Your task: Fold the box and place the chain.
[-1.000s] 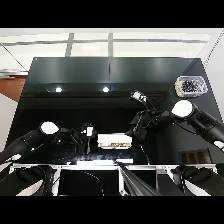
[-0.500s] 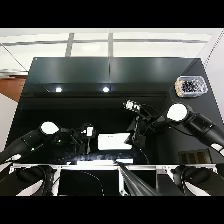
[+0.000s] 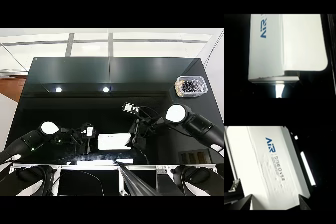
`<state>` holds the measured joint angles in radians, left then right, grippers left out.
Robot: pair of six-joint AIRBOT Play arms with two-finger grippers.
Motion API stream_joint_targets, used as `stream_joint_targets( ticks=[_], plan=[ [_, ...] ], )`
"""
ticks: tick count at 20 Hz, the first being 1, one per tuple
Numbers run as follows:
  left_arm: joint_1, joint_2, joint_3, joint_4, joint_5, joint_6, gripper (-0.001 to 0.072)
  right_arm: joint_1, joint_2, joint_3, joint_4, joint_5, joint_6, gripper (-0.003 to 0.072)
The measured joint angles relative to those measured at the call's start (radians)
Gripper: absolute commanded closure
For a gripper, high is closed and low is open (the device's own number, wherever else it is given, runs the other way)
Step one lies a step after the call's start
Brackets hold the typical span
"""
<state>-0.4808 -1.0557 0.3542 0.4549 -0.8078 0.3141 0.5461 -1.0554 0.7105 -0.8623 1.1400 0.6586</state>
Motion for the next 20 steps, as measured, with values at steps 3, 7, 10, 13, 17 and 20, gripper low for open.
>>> stream_joint_targets(
  ticks=[3,7,10,13,17,20],
  plan=[
    [0.000,0.000,0.000,0.000,0.000,0.000,0.0375,0.029,-0.001,0.000,-0.009,-0.037,0.003,0.0214],
    [0.000,0.000,0.000,0.000,0.000,0.000,0.0376,0.068,-0.001,0.000,-0.026,-0.066,0.003,0.0383],
    [0.000,0.000,0.000,0.000,0.000,-0.002,0.0375,0.082,-0.001,0.000,-0.034,-0.076,0.003,0.0386],
    [0.000,0.000,0.000,0.000,0.000,-0.001,0.0375,0.089,-0.001,0.000,-0.045,-0.079,0.003,0.0387],
    [0.000,0.000,0.000,0.000,0.000,-0.001,0.0375,0.093,-0.001,0.000,-0.051,-0.082,0.003,0.0387],
    [0.000,0.000,0.000,0.000,0.000,-0.001,0.0375,0.093,-0.001,0.000,-0.052,-0.082,0.003,0.0365]
  ],
)
